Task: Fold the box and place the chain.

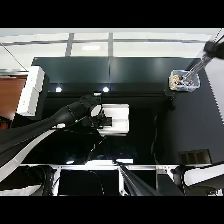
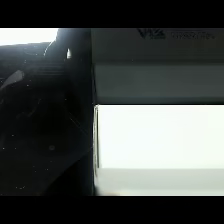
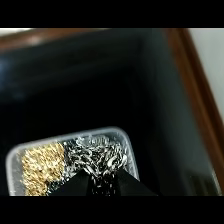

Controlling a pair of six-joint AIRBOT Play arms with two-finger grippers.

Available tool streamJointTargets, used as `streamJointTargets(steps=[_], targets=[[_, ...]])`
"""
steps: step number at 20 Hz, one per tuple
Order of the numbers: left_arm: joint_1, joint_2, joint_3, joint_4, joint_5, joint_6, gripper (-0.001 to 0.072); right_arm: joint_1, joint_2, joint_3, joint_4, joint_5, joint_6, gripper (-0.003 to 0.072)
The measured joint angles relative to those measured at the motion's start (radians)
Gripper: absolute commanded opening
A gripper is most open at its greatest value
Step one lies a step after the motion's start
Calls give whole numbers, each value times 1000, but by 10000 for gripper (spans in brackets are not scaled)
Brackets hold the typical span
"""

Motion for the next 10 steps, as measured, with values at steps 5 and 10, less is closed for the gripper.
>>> streamJointTargets(steps=[5,10], targets=[[0,0,0,0,3,0,29,0,-155,0,0,45,42,15],[0,0,0,0,4,0,29,0,-214,0,0,55,71,264]])
